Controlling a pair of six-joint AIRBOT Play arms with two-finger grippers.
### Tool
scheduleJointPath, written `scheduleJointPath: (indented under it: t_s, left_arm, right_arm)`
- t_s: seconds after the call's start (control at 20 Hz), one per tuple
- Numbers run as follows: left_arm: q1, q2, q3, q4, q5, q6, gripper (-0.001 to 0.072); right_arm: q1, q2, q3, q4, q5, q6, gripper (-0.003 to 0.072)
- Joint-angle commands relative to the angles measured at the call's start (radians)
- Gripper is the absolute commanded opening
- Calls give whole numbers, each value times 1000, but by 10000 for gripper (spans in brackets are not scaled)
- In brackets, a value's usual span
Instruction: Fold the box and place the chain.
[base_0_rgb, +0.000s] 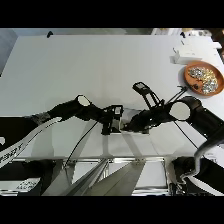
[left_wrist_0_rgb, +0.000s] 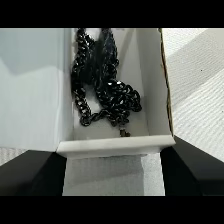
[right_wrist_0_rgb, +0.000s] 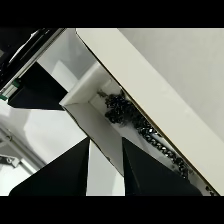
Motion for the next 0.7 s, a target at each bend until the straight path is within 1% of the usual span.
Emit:
scheduleJointPath:
  t_s: [0.0, 0.15, 0.3, 0.4, 0.5, 0.55, 0.6, 0.65]
  left_arm:
    - [0, 0, 1, 0, 0, 0, 208]
    - [0, 0, 1, 0, 0, 0, 208]
    - [0, 0, 1, 0, 0, 0, 208]
    - [0, 0, 1, 0, 0, 0, 208]
    - [0, 0, 1, 0, 0, 0, 208]
    - [0, 0, 1, 0, 0, 0, 208]
    - [0, 0, 1, 0, 0, 0, 208]
    - [0, 0, 0, 0, 0, 0, 208]
  right_arm:
    - [0, -6, 47, -4, 63, 17, 236]
    - [-40, 16, 181, -35, 156, 17, 236]
    - [-119, 34, 321, -117, 185, 17, 235]
    - [-193, 35, 360, -182, 177, 21, 235]
    - [-270, 23, 360, -298, 167, 79, 240]
    - [-304, 8, 360, -365, 172, 120, 280]
    - [-332, -13, 360, -407, 179, 148, 368]
    - [-360, -39, 360, -421, 189, 155, 416]
